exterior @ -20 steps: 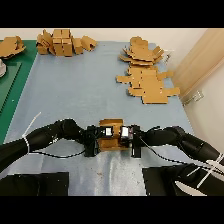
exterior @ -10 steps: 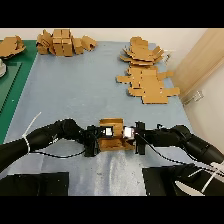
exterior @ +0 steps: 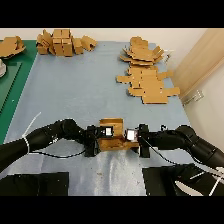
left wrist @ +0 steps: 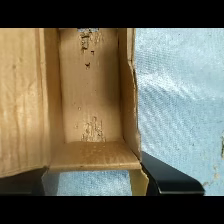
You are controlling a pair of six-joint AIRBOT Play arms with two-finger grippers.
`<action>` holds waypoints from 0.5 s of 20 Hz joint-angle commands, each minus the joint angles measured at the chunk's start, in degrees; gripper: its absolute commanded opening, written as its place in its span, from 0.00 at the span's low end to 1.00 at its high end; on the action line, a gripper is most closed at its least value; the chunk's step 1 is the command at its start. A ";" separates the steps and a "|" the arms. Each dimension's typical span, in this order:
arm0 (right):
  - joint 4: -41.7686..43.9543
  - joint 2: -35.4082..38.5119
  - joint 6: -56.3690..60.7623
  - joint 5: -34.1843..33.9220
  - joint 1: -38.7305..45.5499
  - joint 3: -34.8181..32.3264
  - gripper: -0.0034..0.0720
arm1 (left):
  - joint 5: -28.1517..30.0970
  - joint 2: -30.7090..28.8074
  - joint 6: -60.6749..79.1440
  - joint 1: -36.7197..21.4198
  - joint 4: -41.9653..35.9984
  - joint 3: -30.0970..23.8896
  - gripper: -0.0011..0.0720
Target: Fold the box.
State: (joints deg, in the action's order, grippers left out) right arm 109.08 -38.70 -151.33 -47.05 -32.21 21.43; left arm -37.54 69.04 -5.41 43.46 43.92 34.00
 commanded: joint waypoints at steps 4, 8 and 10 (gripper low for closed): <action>9.31 -1.97 -5.90 2.97 -0.09 -0.02 0.57 | 0.00 -0.04 0.00 0.02 0.00 -0.02 0.74; 13.94 -5.51 -9.88 5.20 -0.35 0.00 0.32 | 0.02 -0.04 0.00 0.02 0.00 -0.02 0.74; 14.25 -5.99 -9.86 5.01 -1.29 -0.02 0.22 | 0.02 -0.04 0.00 0.02 -0.02 -0.02 0.74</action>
